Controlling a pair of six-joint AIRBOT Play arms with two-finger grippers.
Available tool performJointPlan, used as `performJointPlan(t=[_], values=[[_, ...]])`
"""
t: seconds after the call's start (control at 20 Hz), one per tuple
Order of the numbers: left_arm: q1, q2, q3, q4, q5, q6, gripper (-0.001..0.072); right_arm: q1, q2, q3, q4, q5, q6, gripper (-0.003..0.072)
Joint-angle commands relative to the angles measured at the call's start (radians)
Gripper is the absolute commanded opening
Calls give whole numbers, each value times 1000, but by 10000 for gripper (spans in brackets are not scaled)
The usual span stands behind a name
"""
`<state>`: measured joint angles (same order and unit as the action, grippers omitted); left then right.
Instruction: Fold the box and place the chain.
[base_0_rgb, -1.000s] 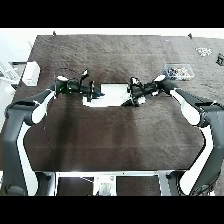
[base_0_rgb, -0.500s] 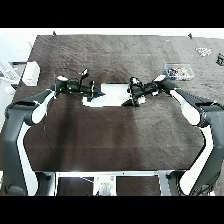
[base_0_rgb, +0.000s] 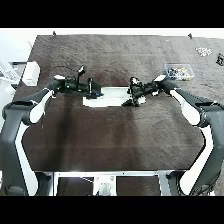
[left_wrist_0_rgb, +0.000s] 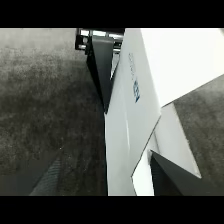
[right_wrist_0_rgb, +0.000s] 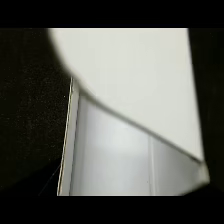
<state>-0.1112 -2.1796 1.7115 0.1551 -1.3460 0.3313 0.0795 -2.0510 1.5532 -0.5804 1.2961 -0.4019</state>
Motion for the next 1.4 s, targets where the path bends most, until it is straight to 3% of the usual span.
performJointPlan(t=[0.0, 0.2, 0.3, 0.4, 0.65, 0.8, 0.95, 1.25, 1.35], values=[[47, 29, 1, -36, -113, -13, 611, 0, -1, 0, 1, -1, 1, 475], [110, 80, 1, -35, -226, -13, 566, 0, -1, 0, 1, -1, 1, 475], [134, 106, 1, -28, -291, 0, 42, 0, -1, 0, 2, -1, 1, 475], [141, 135, 1, -28, -349, 18, 19, 0, -1, 0, 2, -1, 1, 475], [85, 246, -18, 52, -288, 9, 17, 0, -1, 0, 3, -1, 1, 475], [8, 370, -143, 150, -121, 21, 17, 0, -1, 0, 3, -1, 1, 475], [-62, 480, -330, 153, 74, 135, 17, 0, -1, 0, 3, -1, 1, 475], [-193, 490, -493, 151, 213, 142, 18, 0, -1, 0, 3, -1, 1, 475], [-191, 483, -496, 45, 252, 131, 18, 0, -1, 0, 3, -1, 1, 475]])
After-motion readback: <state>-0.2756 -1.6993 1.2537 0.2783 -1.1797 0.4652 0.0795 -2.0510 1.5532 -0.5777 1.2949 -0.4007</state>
